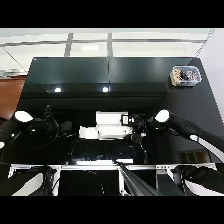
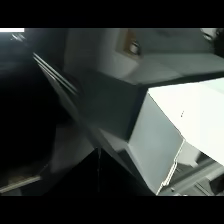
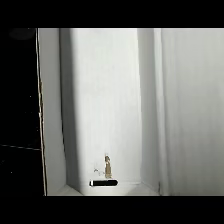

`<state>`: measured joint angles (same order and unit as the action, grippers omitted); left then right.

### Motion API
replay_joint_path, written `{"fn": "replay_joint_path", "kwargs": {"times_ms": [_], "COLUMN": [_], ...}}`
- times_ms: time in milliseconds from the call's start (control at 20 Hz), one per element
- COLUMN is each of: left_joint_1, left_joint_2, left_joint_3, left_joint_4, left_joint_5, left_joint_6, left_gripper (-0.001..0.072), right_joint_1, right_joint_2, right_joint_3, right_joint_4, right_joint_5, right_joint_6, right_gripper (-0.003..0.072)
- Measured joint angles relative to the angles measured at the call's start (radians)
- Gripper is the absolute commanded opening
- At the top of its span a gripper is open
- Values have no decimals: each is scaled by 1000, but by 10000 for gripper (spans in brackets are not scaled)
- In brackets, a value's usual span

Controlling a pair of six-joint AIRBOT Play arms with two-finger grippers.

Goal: Fold the box and place the chain.

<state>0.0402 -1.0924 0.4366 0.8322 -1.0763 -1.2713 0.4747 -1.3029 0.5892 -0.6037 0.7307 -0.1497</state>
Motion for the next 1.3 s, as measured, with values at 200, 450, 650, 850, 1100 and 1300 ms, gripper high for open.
{"fn": "replay_joint_path", "kwargs": {"times_ms": [200, 450, 650, 850, 1100, 1300], "left_joint_1": [-65, -90, -95, -116, -126, -128], "left_joint_2": [-72, -137, -155, -160, -162, -162], "left_joint_3": [-7, -8, -8, -8, -8, -7], "left_joint_4": [-82, -180, -204, -216, -242, -269], "left_joint_5": [36, 52, 51, 45, 35, 10], "left_joint_6": [41, 129, 170, 208, 244, 249], "left_gripper": [27, 27, 56, 137, 399, 589], "right_joint_1": [0, 0, 0, 0, 0, 0], "right_joint_2": [0, 0, 0, 0, 0, 0], "right_joint_3": [0, 0, 0, 0, 0, 0], "right_joint_4": [0, 0, 0, 0, 0, 0], "right_joint_5": [0, 0, 0, 0, 0, 0], "right_joint_6": [0, 0, 0, 0, 0, 0], "right_gripper": [245, 245, 245, 245, 245, 245]}}
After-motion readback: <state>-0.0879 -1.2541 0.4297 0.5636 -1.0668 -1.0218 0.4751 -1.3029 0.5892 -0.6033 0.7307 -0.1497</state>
